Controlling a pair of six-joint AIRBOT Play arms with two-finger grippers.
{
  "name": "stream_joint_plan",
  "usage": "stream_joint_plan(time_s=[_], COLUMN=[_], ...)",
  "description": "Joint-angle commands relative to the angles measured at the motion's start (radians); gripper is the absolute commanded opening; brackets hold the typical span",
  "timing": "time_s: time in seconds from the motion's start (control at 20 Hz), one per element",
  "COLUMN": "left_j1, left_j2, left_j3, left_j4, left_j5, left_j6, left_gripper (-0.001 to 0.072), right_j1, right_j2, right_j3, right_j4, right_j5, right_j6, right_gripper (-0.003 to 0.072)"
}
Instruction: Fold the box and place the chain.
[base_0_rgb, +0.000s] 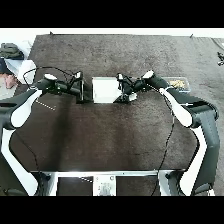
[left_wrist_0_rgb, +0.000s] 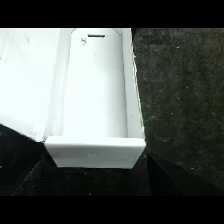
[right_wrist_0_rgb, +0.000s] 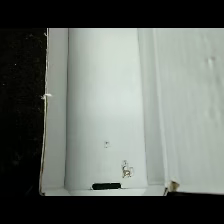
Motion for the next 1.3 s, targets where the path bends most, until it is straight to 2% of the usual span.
stream_joint_plan(time_s=[0.0, 0.25, 0.8, 1.05, 1.25], left_j1=[0.003, -0.010, -0.050, -0.069, -0.071], left_j2=[0.000, 0.000, -0.029, -0.033, -0.044], left_j3=[0.000, 0.000, 0.000, 0.000, -0.001], left_j4=[0.000, -0.001, -0.034, -0.029, -0.031], left_j5=[0.041, -0.014, 0.040, 0.119, 0.108], left_j6=[0.039, 0.041, 0.041, 0.040, 0.040], left_gripper=[0.0700, 0.0698, 0.0697, 0.0697, 0.0697], right_j1=[0.001, 0.001, 0.001, 0.001, 0.001], right_j2=[0.000, 0.000, 0.000, 0.000, 0.000], right_j3=[0.000, 0.000, 0.000, 0.000, 0.000], right_j4=[0.000, 0.000, 0.000, 0.000, 0.000], right_j5=[0.000, 0.000, 0.000, 0.000, 0.000], right_j6=[0.000, 0.000, 0.000, 0.000, 0.000], right_gripper=[0.0319, 0.0319, 0.0319, 0.0319, 0.0319])
